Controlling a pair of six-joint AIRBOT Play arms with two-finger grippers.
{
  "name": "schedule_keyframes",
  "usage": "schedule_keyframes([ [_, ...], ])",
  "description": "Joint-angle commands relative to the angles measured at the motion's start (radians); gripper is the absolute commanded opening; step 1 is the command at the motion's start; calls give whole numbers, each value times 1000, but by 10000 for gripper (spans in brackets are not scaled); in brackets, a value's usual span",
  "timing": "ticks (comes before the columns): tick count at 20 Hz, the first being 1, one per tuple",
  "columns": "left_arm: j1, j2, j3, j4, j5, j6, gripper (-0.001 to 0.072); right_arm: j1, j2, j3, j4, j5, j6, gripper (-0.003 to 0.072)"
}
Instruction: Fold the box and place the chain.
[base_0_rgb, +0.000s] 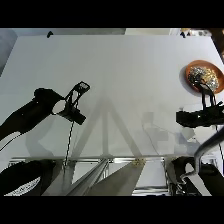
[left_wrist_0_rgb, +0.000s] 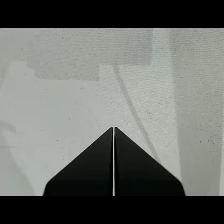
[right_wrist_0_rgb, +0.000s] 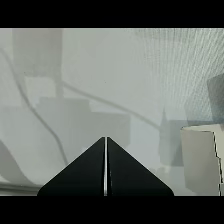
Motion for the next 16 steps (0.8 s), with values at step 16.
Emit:
schedule_keyframes([
  [16,0,0,-2,0,0,1,9,-42,-128,117,-384,-1,37,17],
])
